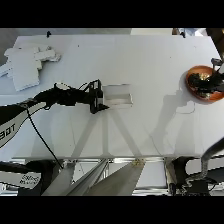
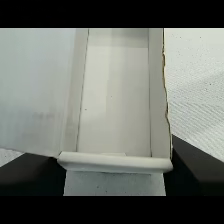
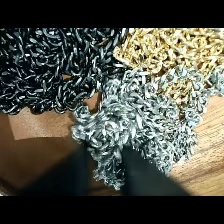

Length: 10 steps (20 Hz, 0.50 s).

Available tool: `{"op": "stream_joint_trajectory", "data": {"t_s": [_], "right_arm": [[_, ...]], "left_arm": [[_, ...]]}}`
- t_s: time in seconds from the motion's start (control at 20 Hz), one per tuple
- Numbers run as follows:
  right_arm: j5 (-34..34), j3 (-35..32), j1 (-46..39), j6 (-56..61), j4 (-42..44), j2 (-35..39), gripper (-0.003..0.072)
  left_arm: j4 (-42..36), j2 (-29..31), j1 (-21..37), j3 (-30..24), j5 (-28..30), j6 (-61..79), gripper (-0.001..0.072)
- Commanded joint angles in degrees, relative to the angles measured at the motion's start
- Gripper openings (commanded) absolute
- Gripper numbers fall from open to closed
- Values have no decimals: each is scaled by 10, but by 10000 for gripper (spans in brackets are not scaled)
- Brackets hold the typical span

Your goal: Fold the box and place the chain.

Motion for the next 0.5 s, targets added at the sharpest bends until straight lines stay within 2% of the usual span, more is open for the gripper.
{"op": "stream_joint_trajectory", "data": {"t_s": [0.0, 0.2, 0.45], "right_arm": [[22, 0, 6, -3, -18, -1, 19], [50, 0, 27, -2, -53, 10, 18], [64, 0, 51, -2, -51, 84, 18]], "left_arm": [[0, 0, 0, 0, 0, 0, 524], [0, 0, 0, 0, 0, 0, 524], [0, 0, 0, 0, 0, 0, 524]]}}
